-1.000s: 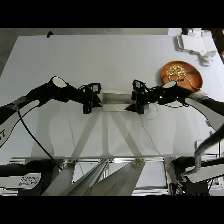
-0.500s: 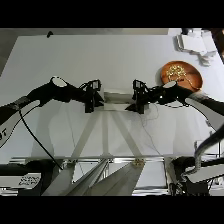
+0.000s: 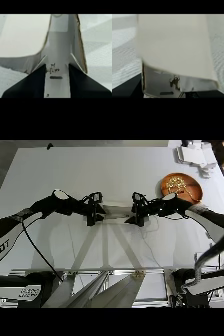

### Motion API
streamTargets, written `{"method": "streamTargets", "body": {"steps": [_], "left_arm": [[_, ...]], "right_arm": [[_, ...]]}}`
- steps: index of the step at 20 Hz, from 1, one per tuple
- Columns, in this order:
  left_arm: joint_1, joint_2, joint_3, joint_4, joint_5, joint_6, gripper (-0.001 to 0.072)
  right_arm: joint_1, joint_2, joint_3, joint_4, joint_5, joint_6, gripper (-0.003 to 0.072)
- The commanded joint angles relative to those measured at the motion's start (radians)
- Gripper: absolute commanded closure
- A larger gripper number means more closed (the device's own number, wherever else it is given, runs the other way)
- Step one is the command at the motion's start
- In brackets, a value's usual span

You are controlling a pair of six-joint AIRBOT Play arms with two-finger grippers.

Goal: Fold the box and place the chain.

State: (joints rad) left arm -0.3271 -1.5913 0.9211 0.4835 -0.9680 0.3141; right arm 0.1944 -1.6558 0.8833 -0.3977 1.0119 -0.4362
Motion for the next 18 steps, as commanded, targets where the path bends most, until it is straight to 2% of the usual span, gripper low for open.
{"method": "streamTargets", "body": {"steps": [1,2,4,5,8,14,16,18], "left_arm": [[0.000,-0.002,0.000,0.004,-0.001,-0.005,0.0375],[0.000,0.000,0.000,0.005,-0.001,-0.008,0.0431],[0.003,0.015,0.000,0.017,-0.001,-0.008,0.0656],[0.004,0.031,0.000,0.032,-0.001,-0.015,0.0696],[0.011,0.091,0.000,0.129,0.015,-0.149,0.0695],[0.063,0.267,-0.001,0.432,0.012,-0.504,0.0695],[0.100,0.333,0.000,0.479,0.013,-0.615,0.0696],[0.146,0.382,0.000,0.468,0.013,-0.723,0.0696]], "right_arm": [[0.000,0.000,0.001,0.002,-0.003,0.002,0.0289],[0.000,0.000,0.001,0.002,-0.003,0.002,0.0289],[0.000,0.000,0.001,0.002,-0.003,0.002,0.0289],[0.000,0.000,0.001,0.002,-0.003,0.002,0.0289],[0.000,0.000,0.001,0.002,-0.003,0.002,0.0289],[0.000,0.000,0.001,0.002,-0.003,0.002,0.0289],[0.000,0.000,0.001,0.002,-0.003,0.002,0.0289],[0.000,0.000,0.001,0.002,-0.003,0.002,0.0289]]}}
